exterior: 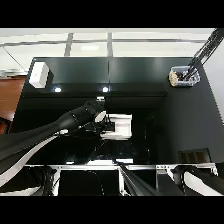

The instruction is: Fold the box and place the chain.

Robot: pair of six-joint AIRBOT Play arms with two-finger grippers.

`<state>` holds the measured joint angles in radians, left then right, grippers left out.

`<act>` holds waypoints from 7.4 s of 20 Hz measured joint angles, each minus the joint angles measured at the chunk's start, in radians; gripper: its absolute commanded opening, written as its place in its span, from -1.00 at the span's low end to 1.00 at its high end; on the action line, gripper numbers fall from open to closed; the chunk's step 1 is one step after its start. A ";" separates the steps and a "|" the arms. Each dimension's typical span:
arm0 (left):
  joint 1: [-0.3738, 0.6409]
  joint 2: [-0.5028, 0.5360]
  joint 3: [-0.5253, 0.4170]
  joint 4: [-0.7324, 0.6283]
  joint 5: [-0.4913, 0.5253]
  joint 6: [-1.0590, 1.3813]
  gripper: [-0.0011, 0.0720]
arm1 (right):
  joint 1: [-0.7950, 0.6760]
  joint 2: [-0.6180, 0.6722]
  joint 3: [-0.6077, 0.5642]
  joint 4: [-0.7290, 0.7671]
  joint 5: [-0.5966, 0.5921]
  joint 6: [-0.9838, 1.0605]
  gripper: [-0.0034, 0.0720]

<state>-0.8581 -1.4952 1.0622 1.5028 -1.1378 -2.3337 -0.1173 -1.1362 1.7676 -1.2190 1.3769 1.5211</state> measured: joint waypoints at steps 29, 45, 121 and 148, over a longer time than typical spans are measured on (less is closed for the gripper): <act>0.000 0.000 0.000 0.000 -0.001 0.000 -0.90 | 0.488 0.235 -0.213 0.391 0.065 -0.081 -0.88; 0.000 0.000 0.000 0.000 -0.001 0.000 -0.90 | 0.570 0.166 -0.414 0.394 0.043 -0.074 -0.87; 0.532 0.459 -0.631 -0.846 0.202 2.253 0.99 | 0.446 0.262 -0.948 0.082 -0.272 0.076 -0.18; 0.397 0.203 -0.473 -1.011 0.334 2.641 -0.02 | 0.451 0.246 -0.949 0.084 -0.380 0.096 0.47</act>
<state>-0.4606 -1.2926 0.5896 0.4923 -0.8036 0.3069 0.3336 -0.8906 0.8188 -1.1347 0.9966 1.6169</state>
